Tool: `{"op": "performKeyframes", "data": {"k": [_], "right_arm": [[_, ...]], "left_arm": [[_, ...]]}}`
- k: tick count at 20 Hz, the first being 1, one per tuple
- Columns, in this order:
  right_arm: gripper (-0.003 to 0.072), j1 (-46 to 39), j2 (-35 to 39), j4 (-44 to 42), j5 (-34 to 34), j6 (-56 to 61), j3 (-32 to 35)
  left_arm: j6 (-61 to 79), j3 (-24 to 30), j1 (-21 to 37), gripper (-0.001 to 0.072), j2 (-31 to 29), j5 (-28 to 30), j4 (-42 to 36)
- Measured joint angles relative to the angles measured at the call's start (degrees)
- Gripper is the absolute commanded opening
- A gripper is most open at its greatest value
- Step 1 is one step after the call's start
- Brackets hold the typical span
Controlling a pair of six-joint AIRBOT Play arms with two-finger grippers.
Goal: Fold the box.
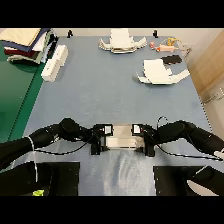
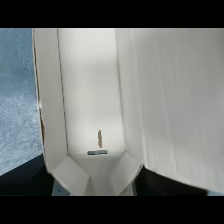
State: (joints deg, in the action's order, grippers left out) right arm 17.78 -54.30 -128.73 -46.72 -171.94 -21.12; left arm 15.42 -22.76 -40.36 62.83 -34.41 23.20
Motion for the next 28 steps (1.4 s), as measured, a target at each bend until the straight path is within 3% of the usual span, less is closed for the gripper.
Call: {"op": "performKeyframes", "data": {"k": [7, 12, 13, 15, 16, 19, 21, 28], "right_arm": [[0.0717, 0.0, 3.3, 10.6, -2.7, 13.0, -3.1], [0.0702, 0.0, 9.2, 19.5, -11.0, 26.2, -7.6], [0.0622, 0.0, 10.6, 20.6, -13.2, 30.7, -8.5], [0.0192, 0.0, 13.0, 20.8, -16.7, 41.7, -10.0], [0.0020, 0.0, 13.8, 19.2, -17.7, 47.2, -10.5], [0.0002, 0.7, 14.1, 9.9, -17.9, 58.1, -11.3], [0.0001, 2.5, 12.1, 5.3, -13.8, 61.5, -11.7], [0.0001, 6.4, -2.2, 1.9, 1.6, 65.5, -17.7]], "left_arm": [[0.0, 0.0, 0.0, 0.0487, 0.0, -0.1, 0.1], [0.0, 0.0, 0.0, 0.0487, 0.0, -0.1, 0.1], [0.0, 0.0, 0.0, 0.0486, 0.0, -0.1, 0.1], [0.0, 0.0, 0.0, 0.0486, 0.0, -0.1, 0.1], [0.0, 0.0, 0.0, 0.0486, 0.0, 0.0, 0.1], [0.0, 0.0, 0.0, 0.0486, 0.0, 0.6, 0.1], [0.0, 0.0, 0.0, 0.0487, 0.0, 0.9, 0.1], [0.0, 0.0, 0.0, 0.0486, 0.0, 1.1, 0.1]]}}
